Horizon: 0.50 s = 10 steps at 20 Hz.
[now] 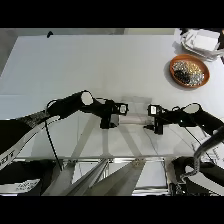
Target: Fold the box and place the chain.
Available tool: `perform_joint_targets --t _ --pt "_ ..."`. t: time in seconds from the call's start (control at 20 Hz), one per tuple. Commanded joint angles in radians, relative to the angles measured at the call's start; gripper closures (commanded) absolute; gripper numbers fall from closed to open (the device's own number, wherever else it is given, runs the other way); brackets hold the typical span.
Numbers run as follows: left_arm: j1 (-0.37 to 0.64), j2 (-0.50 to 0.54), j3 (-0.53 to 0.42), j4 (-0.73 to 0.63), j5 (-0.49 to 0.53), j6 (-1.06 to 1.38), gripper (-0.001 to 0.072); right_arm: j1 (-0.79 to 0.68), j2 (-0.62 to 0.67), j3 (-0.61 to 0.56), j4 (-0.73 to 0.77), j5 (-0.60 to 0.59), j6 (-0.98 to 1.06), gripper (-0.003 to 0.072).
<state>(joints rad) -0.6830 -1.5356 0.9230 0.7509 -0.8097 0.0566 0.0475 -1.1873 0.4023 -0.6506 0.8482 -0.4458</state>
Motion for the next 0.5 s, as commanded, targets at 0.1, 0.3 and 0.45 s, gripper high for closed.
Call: perform_joint_targets --t 0.1,0.3,0.45 --pt "-0.005 -0.016 0.000 -0.070 -0.010 0.050 -0.0003 0.000 0.001 0.001 0.000 0.000 0.000 0.0363" --pt "-0.017 -0.042 0.000 -0.111 -0.010 0.052 -0.0002 0.000 0.001 0.001 0.000 0.000 0.000 0.0363" --pt "-0.018 -0.064 0.000 -0.130 -0.009 0.052 0.0010 0.000 0.001 0.001 0.000 0.000 0.000 0.0363"
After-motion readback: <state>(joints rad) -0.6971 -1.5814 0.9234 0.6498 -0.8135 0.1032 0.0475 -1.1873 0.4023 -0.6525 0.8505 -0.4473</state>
